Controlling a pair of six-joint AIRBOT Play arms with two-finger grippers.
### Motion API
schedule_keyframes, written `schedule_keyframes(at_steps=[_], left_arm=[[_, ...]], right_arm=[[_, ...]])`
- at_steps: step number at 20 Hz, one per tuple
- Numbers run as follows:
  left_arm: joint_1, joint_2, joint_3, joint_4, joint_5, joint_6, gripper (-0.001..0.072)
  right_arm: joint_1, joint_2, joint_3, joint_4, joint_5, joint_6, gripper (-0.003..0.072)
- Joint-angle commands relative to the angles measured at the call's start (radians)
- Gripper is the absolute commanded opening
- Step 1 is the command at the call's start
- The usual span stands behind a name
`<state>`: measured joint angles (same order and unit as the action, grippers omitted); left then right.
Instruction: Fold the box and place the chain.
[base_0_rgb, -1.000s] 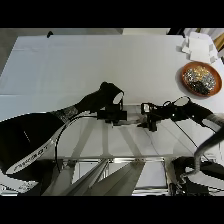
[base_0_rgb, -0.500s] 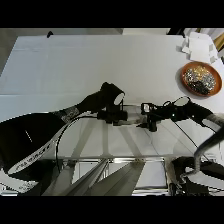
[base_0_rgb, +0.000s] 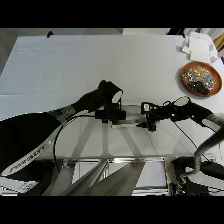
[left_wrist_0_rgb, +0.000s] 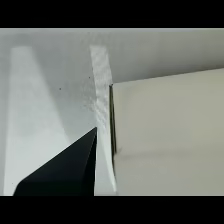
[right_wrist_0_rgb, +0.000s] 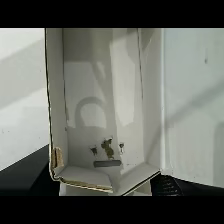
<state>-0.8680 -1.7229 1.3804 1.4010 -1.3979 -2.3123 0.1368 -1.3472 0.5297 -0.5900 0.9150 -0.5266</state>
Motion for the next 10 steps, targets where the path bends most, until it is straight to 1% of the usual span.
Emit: schedule_keyframes(at_steps=[1,8,10], left_arm=[[0.019,0.052,0.001,0.003,-0.005,0.089,0.0226],[0.019,0.084,0.001,-0.023,-0.004,0.097,0.0228],[0.03,0.118,0.001,-0.024,0.012,0.197,0.0228]], right_arm=[[-0.001,0.001,0.0,-0.008,-0.002,-0.002,0.0371],[-0.001,0.001,0.0,-0.008,-0.002,-0.002,0.0371],[-0.001,0.001,0.0,-0.008,-0.002,-0.002,0.0371]])
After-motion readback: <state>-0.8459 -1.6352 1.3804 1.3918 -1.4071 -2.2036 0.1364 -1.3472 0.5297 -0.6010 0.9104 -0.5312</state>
